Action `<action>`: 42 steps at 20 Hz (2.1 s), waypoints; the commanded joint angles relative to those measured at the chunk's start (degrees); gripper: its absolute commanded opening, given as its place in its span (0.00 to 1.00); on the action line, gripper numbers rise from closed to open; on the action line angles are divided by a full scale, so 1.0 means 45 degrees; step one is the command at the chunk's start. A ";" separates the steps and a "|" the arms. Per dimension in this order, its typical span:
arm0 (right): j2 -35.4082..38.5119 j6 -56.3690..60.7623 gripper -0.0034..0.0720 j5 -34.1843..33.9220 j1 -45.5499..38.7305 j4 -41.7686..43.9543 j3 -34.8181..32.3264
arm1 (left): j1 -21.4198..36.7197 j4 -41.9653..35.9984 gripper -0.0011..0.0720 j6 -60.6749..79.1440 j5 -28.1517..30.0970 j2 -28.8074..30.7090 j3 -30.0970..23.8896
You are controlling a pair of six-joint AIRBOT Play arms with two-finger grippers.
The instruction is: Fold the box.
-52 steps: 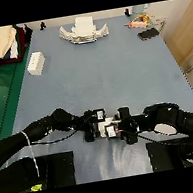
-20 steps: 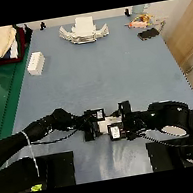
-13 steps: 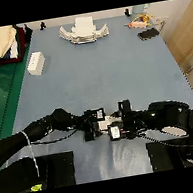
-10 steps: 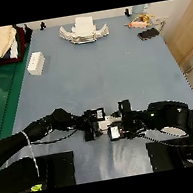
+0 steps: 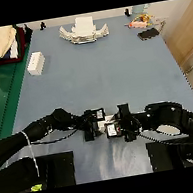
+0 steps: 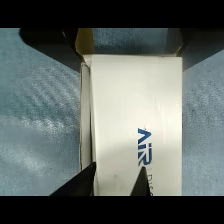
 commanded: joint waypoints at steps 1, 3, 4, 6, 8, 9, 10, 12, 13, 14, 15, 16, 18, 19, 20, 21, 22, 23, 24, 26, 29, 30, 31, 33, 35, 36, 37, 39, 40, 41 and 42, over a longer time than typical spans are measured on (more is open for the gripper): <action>-0.0024 0.0000 0.40 0.0724 0.0015 0.1151 0.0005 | 0.0005 -0.0029 0.70 -0.0049 0.0044 0.0005 0.0000; -0.0019 0.0000 0.40 0.0767 0.0010 0.1355 0.0010 | 0.0005 -0.0029 0.70 -0.0049 0.0044 0.0005 0.0000; 0.0005 0.0010 0.40 0.0724 0.0010 0.1355 0.0010 | 0.0005 -0.0029 0.70 -0.0049 0.0044 0.0005 0.0000; 0.0194 0.0194 0.43 0.0544 0.0010 0.1705 0.0058 | 0.0005 -0.0029 0.70 -0.0053 0.0044 0.0005 0.0000; 0.0612 0.0714 0.45 0.0418 -0.0010 0.2361 0.0165 | 0.0005 -0.0029 0.70 -0.0049 0.0039 0.0005 0.0000; 0.0835 0.1112 0.45 0.0287 -0.0029 0.2409 0.0165 | 0.0005 -0.0029 0.70 -0.0049 0.0044 0.0005 0.0000; 0.1025 0.1933 0.45 0.0131 -0.0029 0.2409 0.0165 | 0.0005 -0.0029 0.70 -0.0049 0.0044 0.0005 0.0000; 0.1107 0.4974 0.08 -0.0311 -0.0248 0.2399 0.0092 | 0.0005 -0.0029 0.70 -0.0049 0.0044 0.0005 0.0000; 0.1103 0.6266 0.05 -0.0816 -0.0374 0.2458 -0.0160 | 0.0005 -0.0029 0.70 -0.0049 0.0044 0.0005 0.0000; 0.1103 0.7121 0.05 -0.1598 -0.0427 0.2725 -0.0593 | 0.0005 -0.0029 0.70 -0.0049 0.0044 0.0005 0.0000; 0.1112 0.7601 0.05 -0.2540 -0.0423 0.3157 -0.1083 | 0.0005 -0.0029 0.70 -0.0049 0.0044 0.0005 0.0000; 0.1112 0.7868 0.05 -0.3716 -0.0418 0.3983 -0.1642 | 0.0005 -0.0029 0.70 -0.0049 0.0044 0.0005 0.0000; 0.1112 0.7839 0.05 -0.5712 -0.0243 0.5561 -0.2569 | 0.0005 -0.0029 0.70 -0.0049 0.0044 0.0005 0.0000; 0.1112 0.7844 0.05 -0.6377 0.0010 0.5751 -0.2919 | 0.0005 -0.0029 0.70 -0.0049 0.0044 0.0005 0.0000; 0.1107 0.7844 0.05 -0.6572 0.0262 0.5751 -0.3123 | 0.0005 -0.0029 0.70 -0.0049 0.0044 0.0005 0.0000; 0.1107 0.7839 0.05 -0.6615 0.0466 0.5746 -0.3269 | 0.0005 -0.0029 0.70 -0.0049 0.0044 0.0005 0.0000; 0.1093 0.7830 0.05 -0.6625 0.0665 0.5727 -0.3381 | 0.0005 -0.0029 0.70 -0.0049 0.0044 0.0005 0.0000; 0.1083 0.7805 0.05 -0.6722 0.0826 0.5712 -0.3483 | 0.0005 -0.0029 0.70 -0.0049 0.0044 0.0005 0.0000; 0.1083 0.7805 0.05 -0.6824 0.0933 0.5673 -0.3604 | 0.0005 -0.0029 0.70 -0.0049 0.0044 0.0005 0.0000; 0.1073 0.7805 0.05 -0.7004 0.0962 0.5668 -0.3895 | 0.0005 -0.0029 0.70 -0.0049 0.0044 0.0005 0.0000; 0.1035 0.7810 0.05 -0.7053 0.0981 0.5673 -0.4299 | 0.0005 -0.0029 0.70 -0.0049 0.0039 0.0005 0.0000; 0.0976 0.7810 0.05 -0.7067 0.1069 0.5673 -0.4391 | 0.0005 -0.0029 0.70 -0.0049 0.0044 0.0005 0.0000; 0.0860 0.7810 0.05 -0.7111 0.1137 0.5678 -0.4473 | 0.0005 -0.0029 0.70 -0.0049 0.0044 0.0005 0.0000; 0.0427 0.7815 0.05 -0.7295 0.1190 0.5678 -0.4527 | 0.0005 -0.0029 0.70 -0.0049 0.0044 0.0005 0.0000; 0.0209 0.7815 0.05 -0.7470 0.1190 0.5683 -0.4527 | 0.0005 -0.0029 0.70 -0.0049 0.0044 0.0005 0.0000; 0.0243 0.7820 0.05 -0.7461 0.1190 0.5683 -0.4527 | 0.0005 -0.0029 0.70 -0.0049 0.0044 0.0005 0.0000; 0.0238 0.7820 0.05 -0.7422 0.1190 0.5683 -0.4527 | 0.0005 -0.0029 0.70 -0.0053 0.0044 0.0005 0.0000; 0.0238 0.7820 0.05 -0.7315 0.1190 0.5683 -0.4527 | 0.0005 -0.0029 0.70 -0.0049 0.0044 0.0005 0.0000; 0.0238 0.7820 0.05 -0.7291 0.1190 0.5683 -0.4527 | 0.0005 -0.0029 0.70 -0.0049 0.0044 0.0005 0.0000; 0.0238 0.7820 0.05 -0.7286 0.1190 0.5683 -0.4527 | 0.0005 -0.0029 0.70 -0.0049 0.0044 0.0005 0.0000; 0.0243 0.7820 0.05 -0.7325 0.1190 0.5683 -0.4527 | 0.0005 -0.0029 0.70 -0.0049 0.0044 0.0005 0.0000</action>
